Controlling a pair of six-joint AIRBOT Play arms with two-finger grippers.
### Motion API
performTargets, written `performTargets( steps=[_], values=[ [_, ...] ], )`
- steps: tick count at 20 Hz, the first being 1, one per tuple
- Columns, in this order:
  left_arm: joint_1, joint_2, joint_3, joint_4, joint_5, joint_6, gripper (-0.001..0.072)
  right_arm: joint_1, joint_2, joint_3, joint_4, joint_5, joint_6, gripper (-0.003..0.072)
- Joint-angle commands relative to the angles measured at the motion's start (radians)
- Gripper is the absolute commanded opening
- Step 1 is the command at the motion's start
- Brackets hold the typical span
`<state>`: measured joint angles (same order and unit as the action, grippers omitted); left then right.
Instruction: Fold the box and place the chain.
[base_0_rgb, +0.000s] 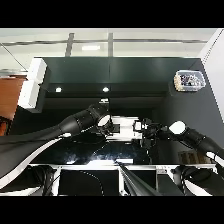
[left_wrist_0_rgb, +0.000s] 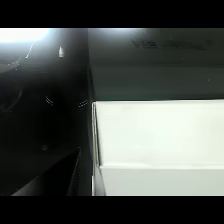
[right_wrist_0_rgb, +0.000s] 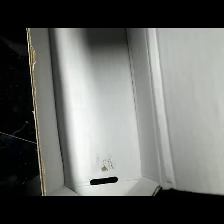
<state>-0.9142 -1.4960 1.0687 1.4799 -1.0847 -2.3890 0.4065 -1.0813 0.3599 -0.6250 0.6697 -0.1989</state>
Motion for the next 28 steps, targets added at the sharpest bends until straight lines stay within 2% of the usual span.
performTargets(
  steps=[1,9,11,12,13,15,18,19,20,21,25,26,28],
  values=[
    [-0.002,-0.003,0.002,0.004,0.005,-0.002,0.0277,0.001,0.000,-0.001,0.001,0.000,0.000,0.0257],
    [-0.002,-0.012,0.002,0.003,0.007,-0.002,0.0276,0.001,0.000,-0.001,0.001,0.000,0.000,0.0257],
    [-0.002,-0.012,0.002,0.000,0.008,-0.001,0.0138,0.001,0.000,-0.001,0.001,0.000,0.000,0.0257],
    [-0.002,-0.012,0.002,0.000,0.010,-0.001,0.0125,0.001,0.000,-0.001,0.001,0.000,0.000,0.0257],
    [-0.002,-0.012,0.002,-0.001,0.009,-0.001,0.0057,0.001,0.000,-0.001,0.001,0.000,0.000,0.0257],
    [-0.002,-0.012,0.002,-0.001,0.010,-0.001,0.0043,0.001,0.000,-0.001,0.001,0.000,0.001,0.0257],
    [-0.002,-0.012,0.002,-0.004,0.009,-0.001,0.0050,0.001,0.000,-0.001,0.001,0.000,0.000,0.0257],
    [-0.002,-0.012,0.004,-0.004,0.007,-0.001,0.0170,0.001,0.000,-0.001,0.001,0.000,0.000,0.0257],
    [-0.002,-0.012,0.009,-0.003,0.000,-0.001,0.0348,0.001,0.000,-0.001,0.001,0.000,0.001,0.0257],
    [-0.001,-0.012,0.016,-0.003,-0.001,-0.001,0.0435,0.001,0.000,-0.001,0.001,0.000,0.000,0.0257],
    [-0.001,-0.012,0.033,0.004,0.007,-0.002,0.0428,0.001,0.000,-0.001,0.001,0.000,0.000,0.0257],
    [-0.001,-0.012,0.032,0.005,0.005,-0.001,0.0390,0.001,0.000,-0.001,0.001,0.000,0.000,0.0258],
    [-0.001,-0.012,0.032,0.004,0.005,-0.002,0.0260,0.001,0.000,-0.001,0.001,0.000,0.000,0.0257]
  ],
)
